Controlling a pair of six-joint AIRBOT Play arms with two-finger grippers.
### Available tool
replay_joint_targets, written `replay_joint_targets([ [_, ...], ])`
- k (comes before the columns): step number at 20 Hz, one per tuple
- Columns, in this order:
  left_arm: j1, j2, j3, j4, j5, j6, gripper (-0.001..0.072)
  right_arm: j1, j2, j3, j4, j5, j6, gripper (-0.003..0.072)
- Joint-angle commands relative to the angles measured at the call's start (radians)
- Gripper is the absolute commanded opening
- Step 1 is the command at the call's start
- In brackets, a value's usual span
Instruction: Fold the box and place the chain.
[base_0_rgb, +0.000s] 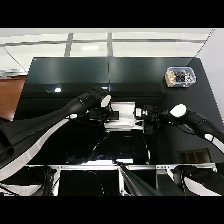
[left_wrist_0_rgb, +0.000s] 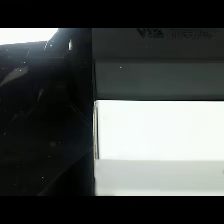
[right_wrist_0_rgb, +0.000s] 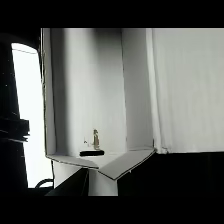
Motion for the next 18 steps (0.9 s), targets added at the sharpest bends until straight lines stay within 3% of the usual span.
replay_joint_targets([
  [1,0.000,-0.002,0.000,-0.004,0.001,-0.001,0.0027,0.001,-0.003,0.001,0.084,0.014,0.000,0.0188],
  [10,0.000,-0.002,0.000,-0.003,0.001,-0.002,0.0026,0.001,-0.045,0.001,0.255,0.026,0.016,0.0188],
  [16,0.000,-0.002,0.000,-0.003,0.001,-0.005,0.0026,0.001,-0.046,0.000,0.242,0.026,0.054,0.0189],
  [18,0.000,-0.002,0.000,-0.003,0.001,-0.005,0.0026,0.001,-0.045,0.001,0.241,0.022,0.057,0.0439],
])
